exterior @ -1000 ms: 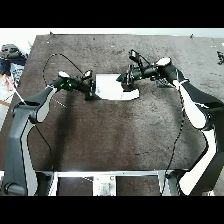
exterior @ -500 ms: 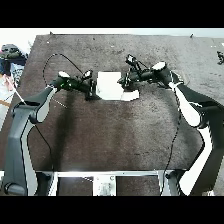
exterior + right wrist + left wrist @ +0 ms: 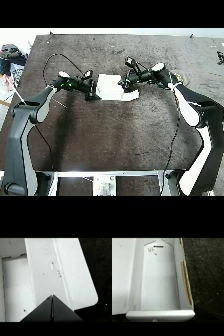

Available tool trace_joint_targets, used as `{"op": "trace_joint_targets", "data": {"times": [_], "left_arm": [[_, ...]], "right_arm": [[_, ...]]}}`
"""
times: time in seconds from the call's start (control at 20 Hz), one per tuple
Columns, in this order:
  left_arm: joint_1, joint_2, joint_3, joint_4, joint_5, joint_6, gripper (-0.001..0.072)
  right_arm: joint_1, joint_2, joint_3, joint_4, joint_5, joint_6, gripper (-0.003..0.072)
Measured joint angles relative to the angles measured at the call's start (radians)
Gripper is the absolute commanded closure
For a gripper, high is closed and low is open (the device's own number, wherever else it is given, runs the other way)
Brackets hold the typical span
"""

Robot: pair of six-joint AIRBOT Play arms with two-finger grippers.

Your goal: Fold the box and place the chain.

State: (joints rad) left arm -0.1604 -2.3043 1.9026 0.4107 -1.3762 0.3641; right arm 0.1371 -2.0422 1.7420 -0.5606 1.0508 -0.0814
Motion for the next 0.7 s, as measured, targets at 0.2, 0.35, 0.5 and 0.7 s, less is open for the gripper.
{"op": "trace_joint_targets", "data": {"times": [0.2,0.35,0.5,0.7], "left_arm": [[0.0,0.0,0.0,0.0,0.0,0.001,0.0255],[0.0,0.0,0.0,0.0,0.0,0.001,0.0255],[0.0,0.0,0.0,0.0,0.0,0.001,0.0255],[0.0,0.0,0.0,0.0,0.0,0.001,0.0255]], "right_arm": [[-0.007,0.058,0.0,-0.002,0.026,0.0,0.0676],[-0.024,0.125,0.0,-0.009,0.122,0.018,0.0677],[-0.041,0.179,0.0,-0.081,0.239,0.1,0.0677],[-0.044,0.204,-0.039,-0.209,0.276,0.181,0.0591]]}}
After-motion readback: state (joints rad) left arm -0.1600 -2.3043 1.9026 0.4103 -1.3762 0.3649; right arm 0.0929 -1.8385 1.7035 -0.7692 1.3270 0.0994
